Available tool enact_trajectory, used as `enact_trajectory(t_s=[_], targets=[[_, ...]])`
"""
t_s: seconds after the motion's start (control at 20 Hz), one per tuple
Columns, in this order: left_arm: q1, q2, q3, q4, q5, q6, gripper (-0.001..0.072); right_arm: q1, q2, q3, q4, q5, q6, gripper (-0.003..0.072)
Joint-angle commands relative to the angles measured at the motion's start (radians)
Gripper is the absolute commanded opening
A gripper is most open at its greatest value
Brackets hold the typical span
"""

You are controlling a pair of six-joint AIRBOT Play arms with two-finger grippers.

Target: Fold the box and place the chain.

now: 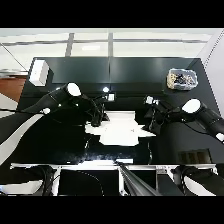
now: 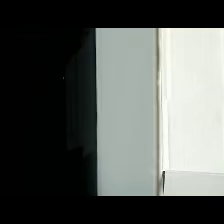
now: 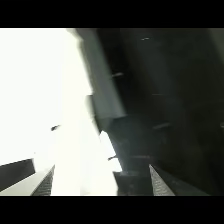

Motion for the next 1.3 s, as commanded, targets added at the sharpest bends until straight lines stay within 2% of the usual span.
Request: enact_trajectory(t_s=[0.0, 0.25, 0.65, 1.0, 1.25], targets=[[-0.007, -0.001, 0.005, 0.019, -0.007, -0.029, 0.0027, 0.061, -0.001, -0.038, -0.018, 0.01, -0.003, 0.0684], [-0.011, -0.001, 0.061, 0.1, 0.003, -0.121, 0.0027, 0.072, -0.001, -0.038, -0.085, 0.006, -0.003, 0.0685], [-0.014, -0.042, 0.061, 0.122, 0.024, -0.156, 0.0026, 0.11, -0.001, -0.038, -0.071, -0.018, -0.004, 0.0685], [-0.014, -0.042, 0.061, 0.121, 0.024, -0.156, 0.0027, 0.207, -0.01, -0.039, -0.066, -0.039, -0.006, 0.0685], [-0.014, -0.042, 0.061, 0.121, 0.023, -0.155, 0.0027, 0.208, -0.01, -0.038, 0.007, -0.032, -0.007, 0.0684]])
